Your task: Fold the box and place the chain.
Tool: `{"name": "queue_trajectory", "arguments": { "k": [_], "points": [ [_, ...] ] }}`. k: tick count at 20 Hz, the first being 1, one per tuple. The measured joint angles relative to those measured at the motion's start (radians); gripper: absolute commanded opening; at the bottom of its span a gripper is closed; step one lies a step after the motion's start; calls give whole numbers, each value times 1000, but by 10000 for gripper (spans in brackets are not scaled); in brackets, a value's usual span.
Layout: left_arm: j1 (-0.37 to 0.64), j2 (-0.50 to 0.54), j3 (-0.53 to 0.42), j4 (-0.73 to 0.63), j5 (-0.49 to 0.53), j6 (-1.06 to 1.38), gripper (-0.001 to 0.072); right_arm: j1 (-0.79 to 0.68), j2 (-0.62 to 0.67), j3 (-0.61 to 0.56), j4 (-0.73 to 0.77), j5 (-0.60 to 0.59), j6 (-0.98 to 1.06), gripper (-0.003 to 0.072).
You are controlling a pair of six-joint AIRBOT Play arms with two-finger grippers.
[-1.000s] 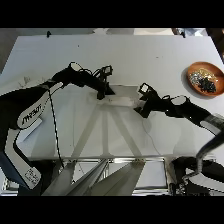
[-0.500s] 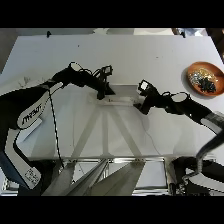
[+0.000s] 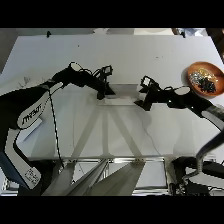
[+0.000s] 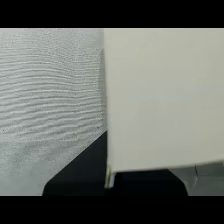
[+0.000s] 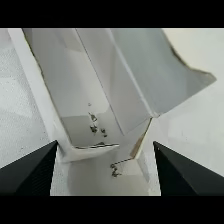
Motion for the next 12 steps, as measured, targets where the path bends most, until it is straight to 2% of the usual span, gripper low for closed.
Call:
{"name": "queue_trajectory", "arguments": {
  "k": [12],
  "points": [
    [0, 0, 0, 1, -1, 0, 11, -20, -70, 77, 6, 88, -71, 662]
  ]
}}
